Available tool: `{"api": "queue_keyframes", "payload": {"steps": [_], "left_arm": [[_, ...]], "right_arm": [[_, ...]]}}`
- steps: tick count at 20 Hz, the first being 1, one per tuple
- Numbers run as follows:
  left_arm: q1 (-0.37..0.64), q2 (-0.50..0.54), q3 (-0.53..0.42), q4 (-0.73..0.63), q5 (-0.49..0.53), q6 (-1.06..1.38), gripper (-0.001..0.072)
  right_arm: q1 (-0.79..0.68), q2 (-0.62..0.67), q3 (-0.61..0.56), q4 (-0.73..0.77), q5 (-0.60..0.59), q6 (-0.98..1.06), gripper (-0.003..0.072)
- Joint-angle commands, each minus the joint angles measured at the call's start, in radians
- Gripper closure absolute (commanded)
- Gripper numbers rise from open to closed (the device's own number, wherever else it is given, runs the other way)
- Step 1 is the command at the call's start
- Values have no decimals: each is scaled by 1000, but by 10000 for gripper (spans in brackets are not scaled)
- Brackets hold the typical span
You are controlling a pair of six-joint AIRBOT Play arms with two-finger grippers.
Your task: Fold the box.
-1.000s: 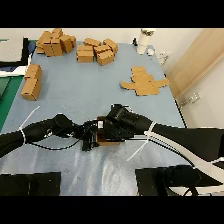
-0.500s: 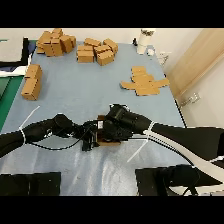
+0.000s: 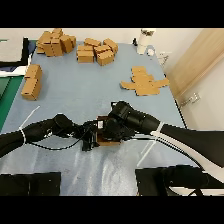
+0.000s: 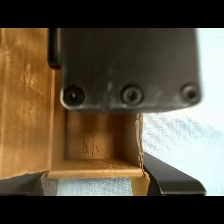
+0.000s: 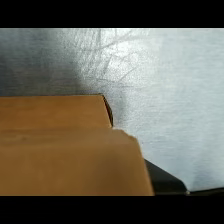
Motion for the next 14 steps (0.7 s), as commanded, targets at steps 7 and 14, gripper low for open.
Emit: {"api": "queue_keyframes", "payload": {"steps": [7,14], "left_arm": [[0,0,1,0,0,0,189],[0,0,1,0,0,0,189]], "right_arm": [[-7,135,1,0,-18,23,251],[-7,161,1,-78,-174,27,477]]}}
